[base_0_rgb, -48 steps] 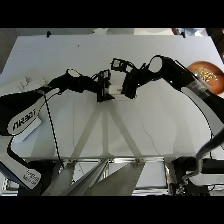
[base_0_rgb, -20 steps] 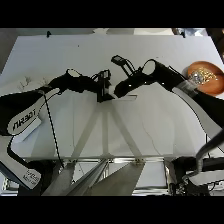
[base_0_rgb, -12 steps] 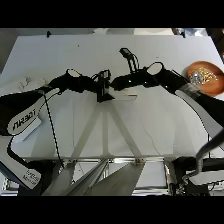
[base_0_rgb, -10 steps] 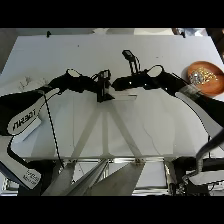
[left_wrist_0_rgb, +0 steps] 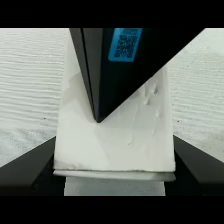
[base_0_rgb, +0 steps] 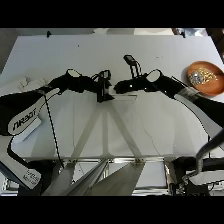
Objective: Fold the box and place the chain.
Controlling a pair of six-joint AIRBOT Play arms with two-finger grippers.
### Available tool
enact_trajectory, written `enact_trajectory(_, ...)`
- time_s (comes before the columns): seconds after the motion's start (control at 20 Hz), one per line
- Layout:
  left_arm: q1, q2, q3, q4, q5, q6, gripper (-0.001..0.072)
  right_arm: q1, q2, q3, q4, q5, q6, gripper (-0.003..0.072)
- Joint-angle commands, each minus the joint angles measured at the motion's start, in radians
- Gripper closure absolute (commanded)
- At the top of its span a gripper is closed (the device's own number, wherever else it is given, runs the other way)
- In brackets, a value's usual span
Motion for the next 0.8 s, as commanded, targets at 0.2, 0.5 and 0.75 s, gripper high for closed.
enact_trajectory(0.2,0.0,0.001,0.001,0.0,-0.001,0.002,0.043,-0.001,0.031,-0.002,0.023,0.001,-0.041,0.0669)
enact_trajectory(0.5,0.0,0.001,0.001,0.0,-0.001,0.002,0.043,-0.002,0.08,-0.012,0.013,0.025,-0.105,0.0669)
enact_trajectory(0.75,0.0,0.001,0.001,0.0,-0.001,0.002,0.043,-0.045,0.116,-0.078,0.06,0.061,-0.195,0.0672)
